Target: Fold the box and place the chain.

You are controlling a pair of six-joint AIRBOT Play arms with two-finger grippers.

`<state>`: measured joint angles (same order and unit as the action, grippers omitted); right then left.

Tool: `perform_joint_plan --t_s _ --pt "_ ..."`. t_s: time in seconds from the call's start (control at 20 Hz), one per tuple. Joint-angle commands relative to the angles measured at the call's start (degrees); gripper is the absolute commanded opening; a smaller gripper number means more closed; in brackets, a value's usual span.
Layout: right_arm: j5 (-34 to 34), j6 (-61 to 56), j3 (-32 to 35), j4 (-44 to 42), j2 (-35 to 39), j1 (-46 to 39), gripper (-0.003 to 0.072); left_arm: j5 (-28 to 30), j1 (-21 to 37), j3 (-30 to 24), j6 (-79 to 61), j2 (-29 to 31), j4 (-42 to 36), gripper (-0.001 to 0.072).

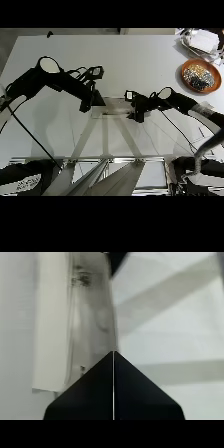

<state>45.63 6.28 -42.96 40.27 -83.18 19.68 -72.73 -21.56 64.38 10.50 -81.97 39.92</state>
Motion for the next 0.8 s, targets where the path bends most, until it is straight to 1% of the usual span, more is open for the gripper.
perform_joint_plan --t_s 0.0,0.1,0.15,0.25,0.35,0.5,0.65,0.75 --pt "0.0 0.0 0.0 0.0 0.0 0.0 0.03 15.8 -0.9 0.0 10.6 -3.5 -1.8 0.0002" --pt "0.0 0.0 0.0 0.0 0.0 0.0 0.03 21.4 -0.9 0.0 15.6 -5.0 -1.8 0.0002" --pt "0.0 0.0 0.0 0.0 0.0 0.0 0.03 22.8 -0.9 0.0 17.0 -5.8 -1.8 0.0001" --pt "0.0 0.0 0.0 0.0 0.0 0.0 0.03 23.1 -0.9 0.0 19.6 -7.5 -1.7 0.0001" --pt "0.0 0.0 0.0 0.0 0.0 0.0 0.03 22.0 -0.9 0.0 22.1 -9.3 -1.5 0.0001" --pt "0.0 0.0 0.0 0.0 0.0 0.0 0.03 18.5 -0.9 0.0 23.1 -11.1 -1.3 0.0001" --pt "0.0 0.0 0.0 0.0 0.0 0.0 0.03 16.7 -1.0 0.0 23.0 -11.1 1.1 0.0001" --pt "0.0 0.0 0.0 0.0 0.0 0.0 0.03 14.5 -0.5 0.0 22.9 -10.8 1.4 0.0001"
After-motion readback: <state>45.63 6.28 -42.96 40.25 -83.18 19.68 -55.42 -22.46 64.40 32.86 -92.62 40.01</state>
